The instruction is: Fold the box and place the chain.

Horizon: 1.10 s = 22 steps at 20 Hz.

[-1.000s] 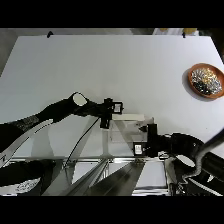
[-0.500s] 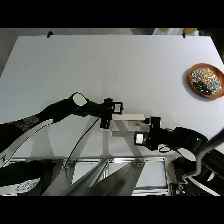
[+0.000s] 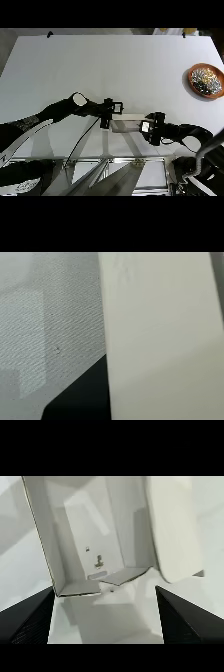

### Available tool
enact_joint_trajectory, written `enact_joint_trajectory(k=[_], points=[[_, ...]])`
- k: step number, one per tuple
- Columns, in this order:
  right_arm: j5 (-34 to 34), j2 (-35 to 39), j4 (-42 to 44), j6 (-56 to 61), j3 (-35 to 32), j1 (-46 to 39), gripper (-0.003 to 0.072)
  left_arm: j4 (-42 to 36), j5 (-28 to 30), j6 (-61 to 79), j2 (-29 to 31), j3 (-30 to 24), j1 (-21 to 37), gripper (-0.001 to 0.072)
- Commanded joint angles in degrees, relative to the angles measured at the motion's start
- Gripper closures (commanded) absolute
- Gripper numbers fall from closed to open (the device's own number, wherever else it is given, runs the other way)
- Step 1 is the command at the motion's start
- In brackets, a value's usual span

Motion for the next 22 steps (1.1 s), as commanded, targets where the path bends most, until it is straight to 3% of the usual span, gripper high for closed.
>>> enact_joint_trajectory(k=[1, 11, 15, 22], points=[[0.6, -1.8, 6.2, -7.1, 2.0, -4.0, 0.0001, 0.0, 0.0, 0.0, 0.0, 0.0, 0.0, 0.0699], [7.2, -12.1, 27.3, -36.2, 3.3, -15.6, 0.0001, 0.0, 0.0, 0.0, 0.0, 0.0, 0.0, 0.0699], [12.5, -16.5, 31.4, -42.7, 3.3, -19.8, 0.0002, 0.0, 0.0, 0.0, 0.0, 0.0, 0.0, 0.0699], [14.3, -23.2, 37.0, -53.0, 3.9, -20.6, 0.0002, 0.0, 0.0, 0.0, 0.0, 0.0, 0.0, 0.0699]])
